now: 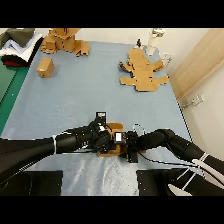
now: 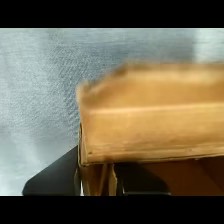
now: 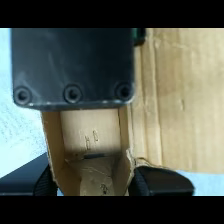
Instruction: Fold the box.
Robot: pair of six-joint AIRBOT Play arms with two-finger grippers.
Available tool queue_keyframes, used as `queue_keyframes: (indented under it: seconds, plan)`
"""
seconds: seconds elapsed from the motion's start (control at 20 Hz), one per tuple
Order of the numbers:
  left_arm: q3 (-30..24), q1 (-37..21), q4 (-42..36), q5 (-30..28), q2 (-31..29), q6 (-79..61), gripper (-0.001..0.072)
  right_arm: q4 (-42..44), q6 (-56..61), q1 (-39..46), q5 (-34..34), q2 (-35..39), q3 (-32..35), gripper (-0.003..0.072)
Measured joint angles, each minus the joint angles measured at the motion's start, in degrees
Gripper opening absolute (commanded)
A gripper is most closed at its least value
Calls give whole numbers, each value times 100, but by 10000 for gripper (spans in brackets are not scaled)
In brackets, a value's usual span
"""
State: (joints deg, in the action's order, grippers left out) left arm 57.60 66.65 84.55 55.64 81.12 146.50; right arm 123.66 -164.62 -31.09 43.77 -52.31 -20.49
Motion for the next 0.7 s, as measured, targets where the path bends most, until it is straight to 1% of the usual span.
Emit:
queue_keyframes:
  seconds: [0.05, 0.1, 0.15, 0.35, 0.4, 0.45, 0.5, 0.55, 0.7]
  plan:
    - [0, 15, 28, 35, 17, 13, 91, -2, 0, 0, 2, 0, 0, 448]
    - [0, 22, 50, 42, 28, 15, 41, -4, 2, 2, 2, 2, 0, 448]
    - [0, 26, 61, 44, 35, 35, 15, -7, 2, 2, 4, 2, 0, 448]
    - [2, 44, 90, 13, 52, 31, 15, -7, 15, 2, 11, 4, 0, 448]
    - [2, 44, 92, 13, 52, 24, 26, -7, 11, 2, 9, 4, 0, 448]
    - [2, 44, 94, 9, 52, 4, 339, -7, 9, 2, 9, 4, 0, 449]
    - [2, 44, 83, -133, 57, -39, 614, -7, 2, 2, 9, 4, 0, 448]
    - [11, 50, 35, -313, 50, -55, 644, -4, -2, 2, 2, 4, 0, 448]
    - [15, 48, 70, -190, -42, -83, 644, -2, -4, 2, -2, -4, -2, 448]
